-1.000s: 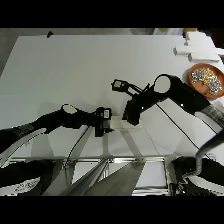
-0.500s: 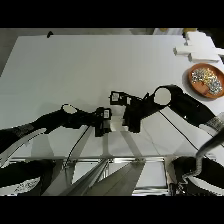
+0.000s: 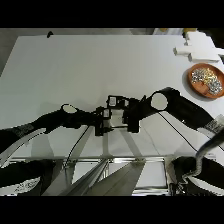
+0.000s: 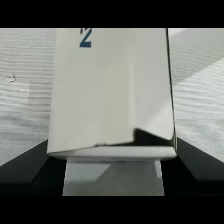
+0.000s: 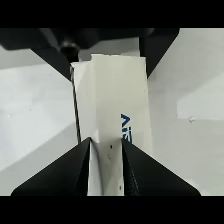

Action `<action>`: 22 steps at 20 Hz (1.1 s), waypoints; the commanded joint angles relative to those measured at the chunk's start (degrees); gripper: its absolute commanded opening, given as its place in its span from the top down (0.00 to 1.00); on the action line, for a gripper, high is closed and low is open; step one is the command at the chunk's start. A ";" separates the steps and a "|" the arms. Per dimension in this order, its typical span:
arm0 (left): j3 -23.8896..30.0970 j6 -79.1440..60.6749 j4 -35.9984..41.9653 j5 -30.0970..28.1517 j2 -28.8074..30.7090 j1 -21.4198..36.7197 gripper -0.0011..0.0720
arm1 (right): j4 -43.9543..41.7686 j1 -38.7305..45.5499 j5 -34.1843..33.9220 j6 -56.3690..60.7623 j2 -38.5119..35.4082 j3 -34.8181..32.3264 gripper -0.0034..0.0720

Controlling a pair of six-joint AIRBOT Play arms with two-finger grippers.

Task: Fold the box and place the chain.

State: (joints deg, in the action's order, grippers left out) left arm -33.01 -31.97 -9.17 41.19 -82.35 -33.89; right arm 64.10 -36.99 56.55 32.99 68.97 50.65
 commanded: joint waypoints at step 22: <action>0.02 -0.11 -0.09 0.20 0.00 -0.02 0.89 | -1.88 -0.09 -2.47 0.13 -4.48 -4.22 0.50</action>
State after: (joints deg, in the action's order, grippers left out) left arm -33.01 -32.21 -9.41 41.65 -82.37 -33.91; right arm 62.92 -37.01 54.08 33.17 65.80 46.46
